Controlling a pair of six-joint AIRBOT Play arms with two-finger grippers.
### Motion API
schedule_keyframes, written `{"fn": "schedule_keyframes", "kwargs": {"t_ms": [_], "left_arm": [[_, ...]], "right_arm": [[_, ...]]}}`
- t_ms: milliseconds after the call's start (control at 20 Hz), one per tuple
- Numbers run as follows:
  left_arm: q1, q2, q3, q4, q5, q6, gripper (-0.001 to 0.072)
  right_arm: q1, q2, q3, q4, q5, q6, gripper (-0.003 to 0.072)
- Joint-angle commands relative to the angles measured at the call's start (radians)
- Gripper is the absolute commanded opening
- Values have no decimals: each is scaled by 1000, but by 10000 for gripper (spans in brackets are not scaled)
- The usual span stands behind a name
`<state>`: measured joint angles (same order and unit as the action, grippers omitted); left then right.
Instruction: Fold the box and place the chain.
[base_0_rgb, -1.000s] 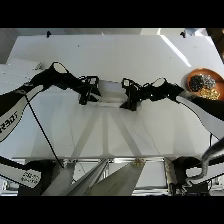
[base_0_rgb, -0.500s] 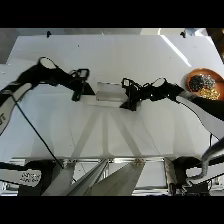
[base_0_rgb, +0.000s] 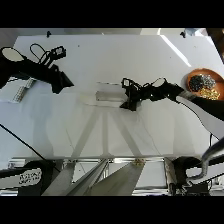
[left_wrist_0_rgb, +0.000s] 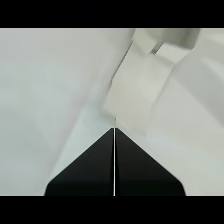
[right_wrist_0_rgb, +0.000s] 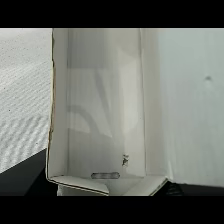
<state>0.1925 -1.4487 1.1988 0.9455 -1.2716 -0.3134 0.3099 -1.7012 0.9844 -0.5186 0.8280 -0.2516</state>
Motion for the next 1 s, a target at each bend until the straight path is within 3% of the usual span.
{"fn": "schedule_keyframes", "kwargs": {"t_ms": [0, 100, 300, 750, 950], "left_arm": [[15, 10, -56, 143, 77, -307, 2], [15, 8, -144, 110, 157, -375, 2], [14, -22, -288, -119, 265, -368, 1], [-47, -122, -306, -318, 259, -301, 0], [-91, -155, -306, -335, 254, -296, 0]], "right_arm": [[0, -1, 1, 0, 1, 0, 426], [0, -1, 0, 0, 1, 0, 426], [0, -1, 0, 0, 1, 0, 426], [0, -1, 1, 0, 1, 0, 426], [0, -1, 0, 0, 1, 0, 426]]}}
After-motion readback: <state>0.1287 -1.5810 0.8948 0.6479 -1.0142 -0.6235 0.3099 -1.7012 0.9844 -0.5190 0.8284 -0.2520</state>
